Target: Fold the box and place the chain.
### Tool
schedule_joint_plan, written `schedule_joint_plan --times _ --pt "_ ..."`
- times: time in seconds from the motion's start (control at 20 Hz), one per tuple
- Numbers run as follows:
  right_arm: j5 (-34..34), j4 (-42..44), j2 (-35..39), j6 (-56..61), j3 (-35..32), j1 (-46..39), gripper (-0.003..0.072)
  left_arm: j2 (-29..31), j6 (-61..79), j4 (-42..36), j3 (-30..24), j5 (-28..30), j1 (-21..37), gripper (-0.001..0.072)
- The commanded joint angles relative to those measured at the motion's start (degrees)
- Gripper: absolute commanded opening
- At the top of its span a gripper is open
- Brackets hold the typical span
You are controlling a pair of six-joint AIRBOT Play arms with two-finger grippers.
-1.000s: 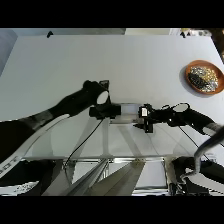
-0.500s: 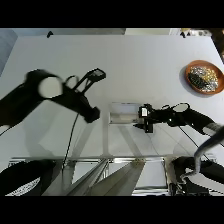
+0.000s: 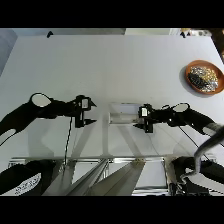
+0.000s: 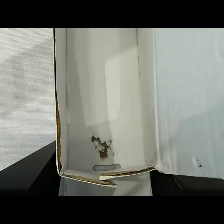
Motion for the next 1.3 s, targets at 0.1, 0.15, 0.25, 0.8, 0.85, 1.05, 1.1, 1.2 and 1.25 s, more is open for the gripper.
schedule_joint_plan --times 0.1,0.15,0.25,0.8,0.85,1.05,1.1,1.2,1.25 --pt "0.0 0.0 0.0 0.0 0.0 0.0 0.0318 -9.5 21.0 -12.9 -1.4 -2.0 -3.0 0.0696" --pt "0.0 0.0 0.0 0.0 0.0 0.0 0.0318 -10.1 21.0 -13.6 -1.4 -2.2 -3.7 0.0696" --pt "0.0 0.0 0.0 0.0 0.0 0.0 0.0318 -11.1 20.9 -13.7 -1.4 -2.3 -4.8 0.0696" --pt "0.0 0.0 0.0 0.0 0.0 0.0 0.0318 -13.5 18.1 -17.2 -0.5 0.9 -6.9 0.0696" --pt "0.0 0.0 0.0 0.0 0.0 0.0 0.0318 -13.5 18.1 -17.2 0.1 0.5 -6.9 0.0696" --pt "0.0 0.0 0.0 0.0 0.0 0.0 0.0318 -14.2 17.6 -17.2 2.1 -0.5 -7.4 0.0696" --pt "0.0 0.0 0.0 0.0 0.0 0.0 0.0318 -14.5 17.6 -17.0 2.1 -0.6 -7.6 0.0696" --pt "0.0 0.0 0.0 0.0 0.0 0.0 0.0318 -15.1 16.2 -16.7 2.1 -1.0 -7.8 0.0697" --pt "0.0 0.0 0.0 0.0 0.0 0.0 0.0318 -15.1 15.4 -15.9 2.1 -1.0 -7.8 0.0698"
